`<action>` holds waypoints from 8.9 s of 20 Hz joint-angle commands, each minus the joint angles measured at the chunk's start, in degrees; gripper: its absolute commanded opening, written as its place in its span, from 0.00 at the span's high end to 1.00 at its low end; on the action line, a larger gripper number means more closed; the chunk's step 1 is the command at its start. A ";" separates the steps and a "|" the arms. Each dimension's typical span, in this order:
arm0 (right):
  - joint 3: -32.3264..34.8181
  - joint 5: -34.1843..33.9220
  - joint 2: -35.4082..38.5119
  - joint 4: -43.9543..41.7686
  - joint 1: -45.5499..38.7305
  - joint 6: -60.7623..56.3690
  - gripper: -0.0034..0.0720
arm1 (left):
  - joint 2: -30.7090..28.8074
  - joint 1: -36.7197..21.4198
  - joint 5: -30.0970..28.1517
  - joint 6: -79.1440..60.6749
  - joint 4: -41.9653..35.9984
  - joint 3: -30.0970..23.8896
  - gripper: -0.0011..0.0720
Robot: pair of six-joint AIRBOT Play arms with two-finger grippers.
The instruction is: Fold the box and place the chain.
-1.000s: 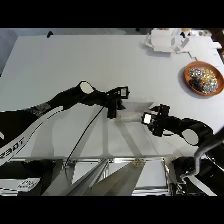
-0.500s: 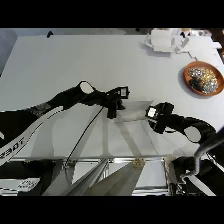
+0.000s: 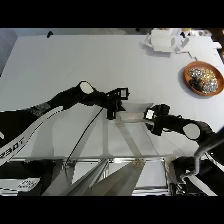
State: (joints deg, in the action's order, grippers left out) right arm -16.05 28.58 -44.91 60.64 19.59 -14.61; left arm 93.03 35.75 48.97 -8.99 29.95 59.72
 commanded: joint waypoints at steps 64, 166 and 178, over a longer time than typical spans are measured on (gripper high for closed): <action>-1.20 9.22 -18.88 -46.10 -3.54 43.15 0.03 | -1.99 -4.57 7.45 1.55 8.90 0.00 0.98; -24.11 31.98 -34.01 -26.34 -13.38 41.46 0.04 | -2.03 -4.57 7.43 1.55 8.87 0.00 0.83; -19.06 26.10 -32.79 -24.04 -10.84 39.91 0.11 | -2.03 -4.57 7.43 1.55 8.87 0.00 0.83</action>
State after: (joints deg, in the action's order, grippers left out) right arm -35.51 56.82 -77.89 36.32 8.67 25.93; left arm 91.02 31.20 56.23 -7.49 38.76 59.68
